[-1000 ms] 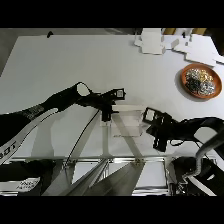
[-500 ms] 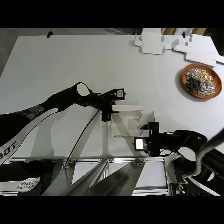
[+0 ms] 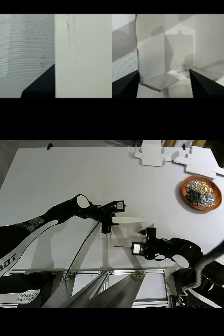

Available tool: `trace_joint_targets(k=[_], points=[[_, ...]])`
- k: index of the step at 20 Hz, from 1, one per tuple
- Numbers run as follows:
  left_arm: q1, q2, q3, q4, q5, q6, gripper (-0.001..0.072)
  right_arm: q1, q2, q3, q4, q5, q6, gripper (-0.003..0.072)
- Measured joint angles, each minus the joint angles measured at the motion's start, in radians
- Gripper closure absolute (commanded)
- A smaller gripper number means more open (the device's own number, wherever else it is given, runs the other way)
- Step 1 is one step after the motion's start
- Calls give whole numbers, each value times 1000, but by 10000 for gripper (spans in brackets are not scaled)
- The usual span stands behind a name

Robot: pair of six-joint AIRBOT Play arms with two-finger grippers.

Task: Fold the box and place the chain.

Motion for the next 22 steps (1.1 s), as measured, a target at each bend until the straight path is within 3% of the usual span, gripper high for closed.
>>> trace_joint_targets(k=[6,14,22], points=[[0,0,0,0,0,0,700,-122,-9,75,35,44,-20,39],[0,0,0,0,0,0,700,-342,-35,96,416,166,-432,38],[0,0,0,0,0,0,700,-488,-210,116,700,293,-764,25]])
